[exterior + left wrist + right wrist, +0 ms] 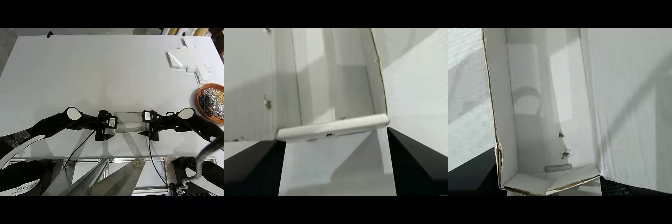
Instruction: Fold the box and place the chain.
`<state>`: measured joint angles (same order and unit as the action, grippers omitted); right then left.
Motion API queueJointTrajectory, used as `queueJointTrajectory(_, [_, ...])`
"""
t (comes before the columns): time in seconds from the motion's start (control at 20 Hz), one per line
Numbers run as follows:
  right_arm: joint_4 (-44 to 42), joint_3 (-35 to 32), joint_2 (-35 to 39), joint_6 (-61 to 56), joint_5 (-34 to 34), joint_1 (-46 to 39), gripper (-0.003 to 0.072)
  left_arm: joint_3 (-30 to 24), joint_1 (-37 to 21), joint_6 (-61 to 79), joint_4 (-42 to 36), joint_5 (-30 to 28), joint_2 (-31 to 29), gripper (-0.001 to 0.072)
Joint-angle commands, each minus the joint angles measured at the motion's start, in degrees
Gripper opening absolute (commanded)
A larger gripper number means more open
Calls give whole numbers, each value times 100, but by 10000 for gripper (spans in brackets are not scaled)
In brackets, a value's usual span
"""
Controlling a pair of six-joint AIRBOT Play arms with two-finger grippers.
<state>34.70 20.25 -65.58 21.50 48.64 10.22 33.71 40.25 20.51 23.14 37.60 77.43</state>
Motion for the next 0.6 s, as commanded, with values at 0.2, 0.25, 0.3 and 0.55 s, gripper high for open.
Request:
queueJointTrajectory(0.2, [-2,4,4,-2,2,2,397,0,59,186,-549,-52,199,670])
queueJointTrajectory(0.25, [-2,4,4,-2,2,2,397,0,59,238,-634,-57,219,671])
queueJointTrajectory(0.3, [-2,4,4,0,2,2,397,0,59,264,-745,-76,221,670])
queueJointTrajectory(0.55, [-2,4,4,-2,2,2,397,0,57,398,-946,-76,278,636])
